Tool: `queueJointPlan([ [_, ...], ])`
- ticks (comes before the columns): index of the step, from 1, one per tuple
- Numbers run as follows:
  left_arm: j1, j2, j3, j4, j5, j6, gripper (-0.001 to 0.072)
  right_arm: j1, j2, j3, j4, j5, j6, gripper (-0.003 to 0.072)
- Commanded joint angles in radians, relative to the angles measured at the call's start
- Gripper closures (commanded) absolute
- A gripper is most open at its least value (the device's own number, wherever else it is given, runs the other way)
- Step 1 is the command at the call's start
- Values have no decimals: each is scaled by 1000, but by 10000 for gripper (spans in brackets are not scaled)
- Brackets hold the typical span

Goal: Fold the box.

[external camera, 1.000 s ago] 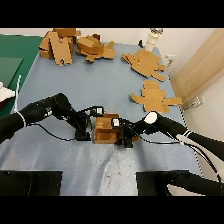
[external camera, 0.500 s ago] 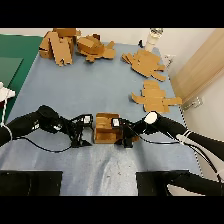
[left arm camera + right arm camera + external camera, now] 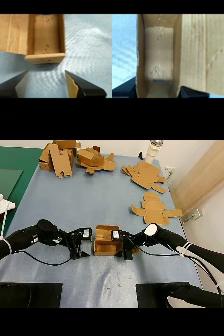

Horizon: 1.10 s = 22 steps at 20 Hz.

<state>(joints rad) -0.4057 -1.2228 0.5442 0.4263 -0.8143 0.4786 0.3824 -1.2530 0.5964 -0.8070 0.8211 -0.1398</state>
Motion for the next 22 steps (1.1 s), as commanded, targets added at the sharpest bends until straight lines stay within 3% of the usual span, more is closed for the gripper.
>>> queueJointPlan([
  [1, 0, 1, -1, 29, -106, -7, -8, 0, -1, 1, -5, 0, 0, 219],
  [6, 0, 1, -1, 11, -101, -7, -8, 0, -1, 1, -5, 0, 0, 219],
  [11, 0, 1, -1, -41, 55, -111, -8, 0, -1, 1, -5, 1, 0, 219],
  [22, -87, 0, 1, -95, 126, -113, -8, 0, -1, 1, -5, 0, 0, 219],
])
